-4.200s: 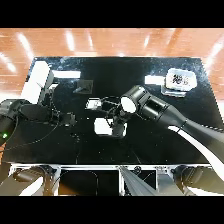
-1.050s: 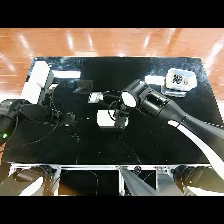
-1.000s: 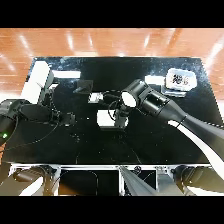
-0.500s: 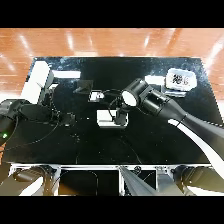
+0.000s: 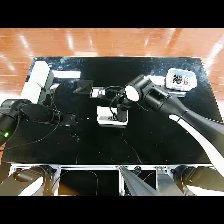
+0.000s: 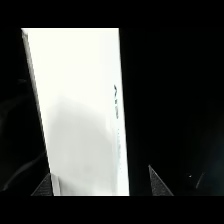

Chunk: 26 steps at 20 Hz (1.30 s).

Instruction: Fold the box and place the chain.

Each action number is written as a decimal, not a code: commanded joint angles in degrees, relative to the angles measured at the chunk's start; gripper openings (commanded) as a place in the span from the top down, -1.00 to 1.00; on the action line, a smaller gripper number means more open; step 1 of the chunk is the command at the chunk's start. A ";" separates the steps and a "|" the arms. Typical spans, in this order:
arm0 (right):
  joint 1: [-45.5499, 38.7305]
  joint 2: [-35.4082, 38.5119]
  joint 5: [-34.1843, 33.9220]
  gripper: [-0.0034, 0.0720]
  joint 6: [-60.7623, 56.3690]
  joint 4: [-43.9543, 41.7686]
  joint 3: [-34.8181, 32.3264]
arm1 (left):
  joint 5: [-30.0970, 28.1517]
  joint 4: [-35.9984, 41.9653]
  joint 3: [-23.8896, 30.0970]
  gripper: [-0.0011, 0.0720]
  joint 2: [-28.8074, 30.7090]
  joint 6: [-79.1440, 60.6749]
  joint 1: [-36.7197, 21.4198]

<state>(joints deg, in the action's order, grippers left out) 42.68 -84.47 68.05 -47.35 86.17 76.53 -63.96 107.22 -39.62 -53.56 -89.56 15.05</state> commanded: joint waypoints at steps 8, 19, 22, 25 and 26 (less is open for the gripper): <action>-0.44 1.11 6.25 -0.95 -1.33 -6.43 5.42 | -0.02 0.42 0.02 -0.52 -0.66 -0.02 0.04; -4.90 -4.37 4.00 -0.95 -0.79 -7.17 5.70 | 0.17 0.44 0.02 -0.52 -0.68 -0.02 0.04; -4.31 -3.85 9.53 -0.95 -1.95 -8.92 9.03 | 0.17 0.44 0.02 -0.52 -0.68 -0.02 0.04; -4.48 -2.43 11.54 -0.95 -1.99 -10.88 13.25 | 0.17 0.44 0.02 -0.52 -0.68 -0.02 0.04; -4.85 -2.45 11.15 -0.95 -1.97 -10.73 14.03 | 0.17 0.44 0.02 -0.52 -0.68 -0.02 0.04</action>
